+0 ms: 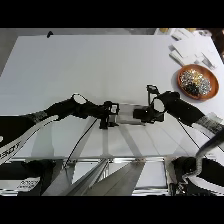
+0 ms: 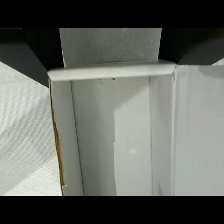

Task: Fold the box and place the chain.

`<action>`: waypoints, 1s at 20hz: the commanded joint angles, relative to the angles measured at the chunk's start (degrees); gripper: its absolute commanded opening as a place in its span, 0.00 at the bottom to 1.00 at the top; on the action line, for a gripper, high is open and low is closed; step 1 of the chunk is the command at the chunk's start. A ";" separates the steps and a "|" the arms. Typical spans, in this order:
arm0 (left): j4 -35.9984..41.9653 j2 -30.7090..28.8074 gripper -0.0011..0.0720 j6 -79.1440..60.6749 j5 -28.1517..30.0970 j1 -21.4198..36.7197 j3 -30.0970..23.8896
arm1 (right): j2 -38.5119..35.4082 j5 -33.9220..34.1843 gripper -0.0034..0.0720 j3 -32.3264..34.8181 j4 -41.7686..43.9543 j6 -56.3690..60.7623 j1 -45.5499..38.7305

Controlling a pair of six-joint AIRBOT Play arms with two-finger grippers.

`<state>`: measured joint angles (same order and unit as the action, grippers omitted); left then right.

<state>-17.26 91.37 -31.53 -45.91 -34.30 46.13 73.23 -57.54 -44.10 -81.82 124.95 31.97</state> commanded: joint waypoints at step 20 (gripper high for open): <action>0.04 0.02 0.22 0.00 0.07 0.00 0.00 | 4.15 -1.09 0.08 -0.07 -3.72 2.84 3.04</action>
<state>-17.21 91.37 -31.51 -45.91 -34.33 46.13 76.40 -58.46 -44.23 -84.84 127.28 33.82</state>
